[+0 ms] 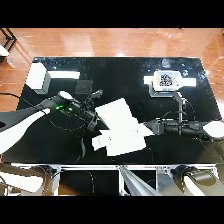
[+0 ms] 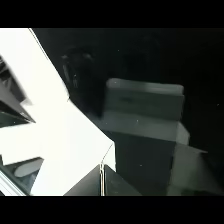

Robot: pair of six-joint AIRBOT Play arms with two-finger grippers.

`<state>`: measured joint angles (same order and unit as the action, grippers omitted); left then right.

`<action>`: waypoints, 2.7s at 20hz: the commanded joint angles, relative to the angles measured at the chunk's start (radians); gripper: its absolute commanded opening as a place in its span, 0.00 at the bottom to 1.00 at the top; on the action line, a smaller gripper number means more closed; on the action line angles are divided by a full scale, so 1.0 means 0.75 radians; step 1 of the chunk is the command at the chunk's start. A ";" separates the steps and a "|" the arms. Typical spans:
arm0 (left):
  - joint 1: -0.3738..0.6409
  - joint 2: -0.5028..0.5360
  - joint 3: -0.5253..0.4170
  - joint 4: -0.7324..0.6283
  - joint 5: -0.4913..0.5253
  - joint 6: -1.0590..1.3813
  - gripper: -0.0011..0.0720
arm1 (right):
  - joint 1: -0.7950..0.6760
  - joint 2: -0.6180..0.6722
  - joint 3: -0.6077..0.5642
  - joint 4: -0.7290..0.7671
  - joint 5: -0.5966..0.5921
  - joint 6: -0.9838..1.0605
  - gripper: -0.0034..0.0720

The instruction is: Fold the box and place the chain.

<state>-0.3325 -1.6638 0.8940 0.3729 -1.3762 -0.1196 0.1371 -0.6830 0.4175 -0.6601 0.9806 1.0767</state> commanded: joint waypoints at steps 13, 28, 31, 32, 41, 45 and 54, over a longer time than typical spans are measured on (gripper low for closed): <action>-0.016 0.150 0.171 0.395 0.119 -0.064 0.03 | -0.334 0.002 0.456 -0.684 0.571 -0.086 0.97; -0.224 0.358 0.040 0.782 0.553 -0.161 0.04 | -0.025 -0.002 0.163 -0.551 0.152 -0.375 0.97; -0.224 0.358 0.040 0.783 0.553 -0.161 0.04 | 0.092 -0.004 0.069 -0.479 0.072 -0.578 0.97; -0.224 0.358 0.040 0.783 0.553 -0.161 0.04 | 0.138 -0.006 0.031 -0.481 0.035 -0.619 0.97; -0.224 0.314 0.039 0.740 0.543 -0.211 0.04 | 0.393 -0.012 -0.066 -0.484 -0.178 -0.739 0.97; -0.224 0.313 0.039 0.759 0.543 -0.202 0.04 | 0.433 -0.063 -0.066 -0.482 -0.205 -0.898 0.97; -0.224 0.313 0.039 0.759 0.544 -0.199 0.04 | 0.634 -0.276 -0.066 -0.399 -0.473 -0.978 0.97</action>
<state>-0.4999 -1.4281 0.9241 0.9409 -0.9684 -0.2699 0.5671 -0.8478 0.3687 -1.0004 0.7124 0.3573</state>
